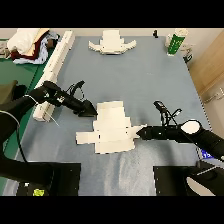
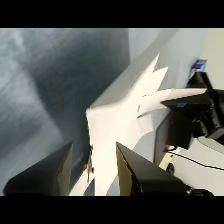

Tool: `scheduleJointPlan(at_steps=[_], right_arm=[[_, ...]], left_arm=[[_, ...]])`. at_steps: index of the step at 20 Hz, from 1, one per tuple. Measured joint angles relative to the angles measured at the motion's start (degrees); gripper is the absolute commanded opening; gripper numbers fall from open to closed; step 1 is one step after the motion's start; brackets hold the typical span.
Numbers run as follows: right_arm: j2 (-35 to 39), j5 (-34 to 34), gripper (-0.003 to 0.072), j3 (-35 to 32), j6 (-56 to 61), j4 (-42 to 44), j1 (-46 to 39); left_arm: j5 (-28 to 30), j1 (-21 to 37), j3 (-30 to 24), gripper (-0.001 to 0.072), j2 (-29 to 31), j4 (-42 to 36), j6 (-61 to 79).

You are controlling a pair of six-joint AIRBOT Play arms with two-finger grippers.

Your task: Fold the box.

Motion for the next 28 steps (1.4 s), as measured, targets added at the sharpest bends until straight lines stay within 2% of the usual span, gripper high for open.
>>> scheduleJointPlan(at_steps=[4,6,12,13,17,19,22,23,24,25,28], right_arm=[[0.09,-0.09,0.0002,-0.02,0.22,-0.02,0.13],[0.11,-0.07,0.0002,-0.02,0.22,-0.02,0.13],[0.11,0.00,0.0003,-0.02,0.28,-0.07,0.13],[0.11,0.00,0.0003,-0.02,0.26,-0.04,0.13],[0.11,-0.02,0.0008,-0.02,0.24,-0.04,0.15],[0.11,-0.04,0.0076,-0.02,0.24,-0.04,0.15],[0.11,-0.04,0.0085,0.09,0.24,-0.09,0.15],[0.11,-0.04,0.0167,0.11,0.24,-0.11,0.15],[0.11,-0.04,0.0355,0.11,0.24,-0.35,0.15],[0.11,-0.11,0.0431,0.11,0.24,-0.92,0.15],[0.13,-1.64,0.0432,0.52,0.61,-4.37,-0.13]], left_arm=[[-0.02,-2.95,3.41,0.0390,-5.16,-3.56,3.89],[-0.11,-4.72,5.79,0.0184,-7.17,-4.15,4.68],[-5.92,-7.48,9.38,0.0163,-9.31,-3.80,7.39],[-6.97,-7.65,9.57,0.0020,-9.42,-3.39,7.61],[-8.41,-7.89,10.01,0.0014,-9.60,-2.95,9.66],[-8.59,-7.93,10.08,0.0014,-9.62,-3.26,11.15],[-8.83,-7.93,10.10,0.0014,-9.66,-3.87,12.46],[-8.79,-7.96,10.10,0.0014,-9.66,-3.93,12.81],[-8.76,-7.96,10.10,0.0013,-9.66,-4.09,13.44],[-8.76,-8.00,10.10,0.0013,-9.66,-4.22,14.19],[-8.98,-8.02,10.23,0.0011,-9.64,-5.27,17.25]])
